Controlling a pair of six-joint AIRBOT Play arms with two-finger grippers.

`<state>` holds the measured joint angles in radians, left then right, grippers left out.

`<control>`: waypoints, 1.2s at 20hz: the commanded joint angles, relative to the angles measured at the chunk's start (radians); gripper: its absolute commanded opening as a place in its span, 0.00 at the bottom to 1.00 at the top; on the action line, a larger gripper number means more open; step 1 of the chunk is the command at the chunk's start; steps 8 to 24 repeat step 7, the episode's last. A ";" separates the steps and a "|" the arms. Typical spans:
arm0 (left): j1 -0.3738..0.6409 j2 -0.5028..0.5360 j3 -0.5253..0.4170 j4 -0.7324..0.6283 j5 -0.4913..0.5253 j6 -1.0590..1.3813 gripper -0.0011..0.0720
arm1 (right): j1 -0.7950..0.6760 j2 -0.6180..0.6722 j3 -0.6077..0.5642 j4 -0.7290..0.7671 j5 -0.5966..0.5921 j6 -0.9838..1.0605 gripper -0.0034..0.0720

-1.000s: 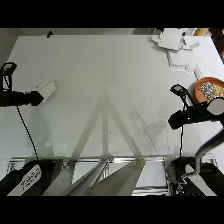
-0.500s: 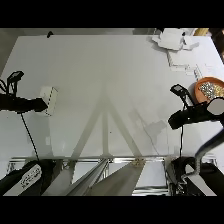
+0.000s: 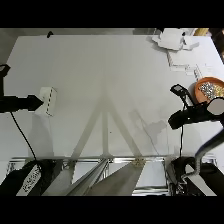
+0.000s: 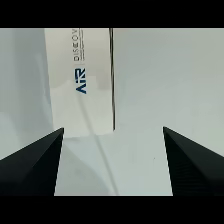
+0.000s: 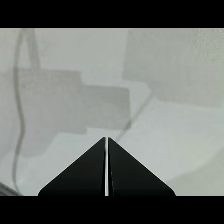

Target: Fold the box and place the chain.

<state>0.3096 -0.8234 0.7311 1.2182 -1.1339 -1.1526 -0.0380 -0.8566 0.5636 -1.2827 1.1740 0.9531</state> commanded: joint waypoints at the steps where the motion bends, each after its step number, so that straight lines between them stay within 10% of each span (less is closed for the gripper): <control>1: 0.000 0.093 0.000 -0.013 0.019 0.001 0.97 | -0.001 -0.001 0.000 0.000 0.000 0.000 0.07; 24: 0.000 0.102 0.000 -0.013 0.031 0.001 0.97 | -0.001 -0.001 0.000 0.000 0.000 0.000 0.07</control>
